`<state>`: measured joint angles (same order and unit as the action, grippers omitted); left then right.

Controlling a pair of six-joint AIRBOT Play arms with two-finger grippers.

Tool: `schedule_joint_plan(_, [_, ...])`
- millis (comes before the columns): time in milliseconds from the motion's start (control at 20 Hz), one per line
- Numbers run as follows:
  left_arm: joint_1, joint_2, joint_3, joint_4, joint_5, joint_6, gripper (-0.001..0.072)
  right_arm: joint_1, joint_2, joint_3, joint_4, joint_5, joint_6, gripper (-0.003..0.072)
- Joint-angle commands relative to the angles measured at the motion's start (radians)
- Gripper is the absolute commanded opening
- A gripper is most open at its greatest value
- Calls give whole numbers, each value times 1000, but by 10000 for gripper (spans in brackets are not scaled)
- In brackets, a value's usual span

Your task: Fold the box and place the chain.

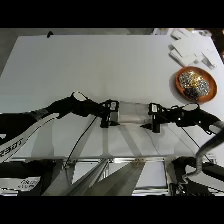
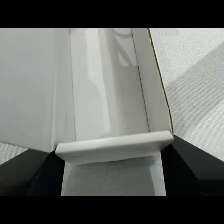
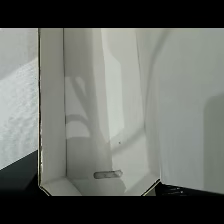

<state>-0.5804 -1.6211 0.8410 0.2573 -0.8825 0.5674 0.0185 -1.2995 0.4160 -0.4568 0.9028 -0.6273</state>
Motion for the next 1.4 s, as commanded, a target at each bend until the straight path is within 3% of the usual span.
schedule_joint_plan(0, [-1, 0, 1, 5, -4, 0, 85, 0, 1, 1, 17, 21, 0, 339])
schedule_joint_plan(850, [-1, 0, 1, 5, -5, 0, 85, 0, 5, 2, 31, 56, 8, 342])
schedule_joint_plan(900, [-1, 0, 1, 5, -5, 0, 85, 0, 5, 2, 25, 56, 48, 420])
schedule_joint_plan(950, [-1, 0, 1, 5, -4, 0, 85, 0, 5, 2, 14, 53, 101, 720])
schedule_joint_plan(1100, [-1, 0, 1, 5, -5, 0, 85, 0, 37, 2, -66, 49, 141, 703])
schedule_joint_plan(1350, [-1, 0, 1, 5, -4, 0, 85, 0, 135, 2, -309, 19, 406, 689])
